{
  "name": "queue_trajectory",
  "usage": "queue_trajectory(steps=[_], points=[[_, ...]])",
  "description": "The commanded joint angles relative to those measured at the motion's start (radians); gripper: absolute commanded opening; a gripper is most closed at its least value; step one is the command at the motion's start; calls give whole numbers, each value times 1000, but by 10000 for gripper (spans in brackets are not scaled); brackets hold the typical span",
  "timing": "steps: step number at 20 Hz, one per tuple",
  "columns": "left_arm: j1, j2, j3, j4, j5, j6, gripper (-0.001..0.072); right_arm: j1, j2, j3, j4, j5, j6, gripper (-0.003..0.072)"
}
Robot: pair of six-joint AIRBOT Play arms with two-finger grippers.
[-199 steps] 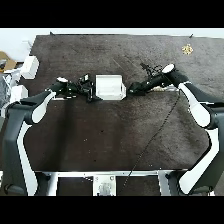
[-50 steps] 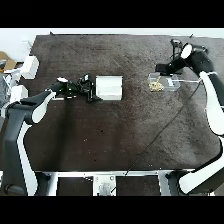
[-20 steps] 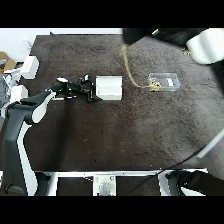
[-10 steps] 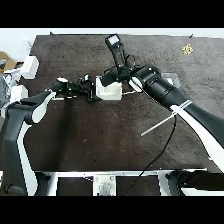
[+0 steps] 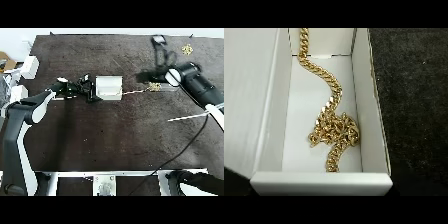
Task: Fold the box and place the chain.
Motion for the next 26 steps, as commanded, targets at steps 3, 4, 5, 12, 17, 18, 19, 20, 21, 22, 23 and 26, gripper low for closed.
queue_trajectory(steps=[3,4,5,12,17,18,19,20,21,22,23,26], points=[[0,1,0,0,0,0,112,-237,-26,-313,210,-327,100,227],[0,1,0,-2,0,0,112,-259,-55,-341,280,-416,92,227],[0,0,0,-2,0,0,112,-265,-86,-344,317,-470,92,227],[0,1,0,-6,0,0,112,-220,-256,-268,425,-651,93,317],[0,1,0,-6,0,0,112,-219,-349,-201,479,-661,94,316],[0,1,0,-6,0,0,112,-215,-359,-190,492,-669,93,315],[0,1,0,-6,0,0,112,-209,-367,-181,491,-682,93,266],[0,1,0,-6,0,0,112,-203,-369,-178,493,-692,97,196],[0,1,0,-6,0,0,112,-199,-369,-178,504,-694,97,194],[0,1,0,-6,0,0,112,-197,-369,-178,510,-688,97,3],[0,1,0,-6,0,0,112,-193,-363,-178,534,-682,97,0],[0,1,0,-6,-2,0,112,-136,-235,-178,486,-643,85,0]])
